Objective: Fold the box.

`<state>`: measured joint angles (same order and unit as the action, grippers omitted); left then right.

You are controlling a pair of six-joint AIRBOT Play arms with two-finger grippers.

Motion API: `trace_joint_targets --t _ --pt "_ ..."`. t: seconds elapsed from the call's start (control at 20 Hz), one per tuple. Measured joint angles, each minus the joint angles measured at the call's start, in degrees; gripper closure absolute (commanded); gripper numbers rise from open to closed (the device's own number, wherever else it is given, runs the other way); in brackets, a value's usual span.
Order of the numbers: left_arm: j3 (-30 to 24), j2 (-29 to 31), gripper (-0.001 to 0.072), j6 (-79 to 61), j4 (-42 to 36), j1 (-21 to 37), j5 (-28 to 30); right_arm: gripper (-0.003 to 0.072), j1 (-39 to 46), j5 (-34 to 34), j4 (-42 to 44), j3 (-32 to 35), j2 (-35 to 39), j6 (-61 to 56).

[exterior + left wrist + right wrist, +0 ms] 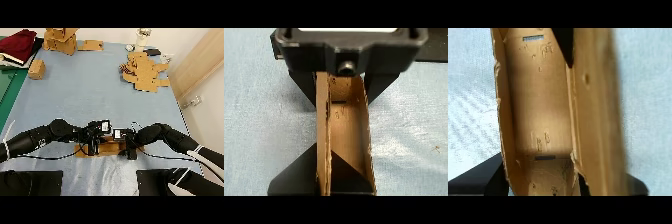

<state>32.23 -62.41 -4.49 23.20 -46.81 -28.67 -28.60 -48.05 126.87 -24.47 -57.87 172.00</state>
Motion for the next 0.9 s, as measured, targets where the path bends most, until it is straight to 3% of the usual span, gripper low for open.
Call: trace_joint_targets --t 0.9 --pt "0.0 0.0 0.0697 0.0 -0.1 0.0 0.1 0.0178 0.0 -1.9 0.0 0.0 0.0 0.0"
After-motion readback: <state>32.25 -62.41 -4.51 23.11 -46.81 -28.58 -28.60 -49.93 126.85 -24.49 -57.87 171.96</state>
